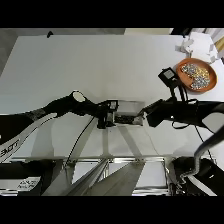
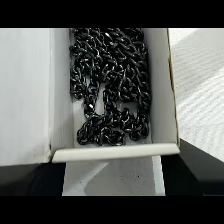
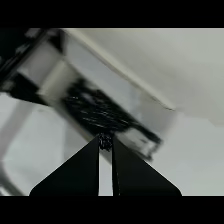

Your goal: Fold the box and place the chain.

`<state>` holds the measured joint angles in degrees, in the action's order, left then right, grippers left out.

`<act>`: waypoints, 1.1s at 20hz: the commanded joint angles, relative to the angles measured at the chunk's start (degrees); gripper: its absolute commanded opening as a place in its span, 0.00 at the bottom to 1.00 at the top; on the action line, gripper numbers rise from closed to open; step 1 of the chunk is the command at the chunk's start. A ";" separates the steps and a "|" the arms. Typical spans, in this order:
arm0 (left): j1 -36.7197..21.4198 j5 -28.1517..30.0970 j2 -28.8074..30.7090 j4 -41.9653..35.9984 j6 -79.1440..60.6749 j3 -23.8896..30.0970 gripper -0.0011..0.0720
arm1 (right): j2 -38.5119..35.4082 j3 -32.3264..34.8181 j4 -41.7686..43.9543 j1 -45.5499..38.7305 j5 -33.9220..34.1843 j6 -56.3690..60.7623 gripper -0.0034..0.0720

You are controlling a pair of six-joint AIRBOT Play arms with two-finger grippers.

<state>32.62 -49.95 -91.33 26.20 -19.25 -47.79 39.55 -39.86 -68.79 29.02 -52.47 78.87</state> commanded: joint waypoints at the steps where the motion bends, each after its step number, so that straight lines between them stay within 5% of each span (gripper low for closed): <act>1: -0.02 0.00 0.04 0.02 0.00 0.02 0.30 | -0.94 2.56 4.92 6.62 9.35 0.44 0.07; 8: -0.02 0.00 0.04 0.02 -0.02 0.02 0.30 | 4.94 3.13 16.61 7.34 21.14 -2.91 0.07; 15: -0.02 0.00 0.04 0.02 0.00 0.02 0.30 | 7.17 3.13 22.77 7.34 21.46 -7.76 0.07; 22: -0.02 0.00 0.04 0.02 -0.02 0.02 0.30 | 14.08 3.13 15.93 7.34 17.86 -6.97 0.07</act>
<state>32.62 -49.95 -91.33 26.22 -19.27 -47.79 50.54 -36.75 -50.96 36.29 -32.36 72.05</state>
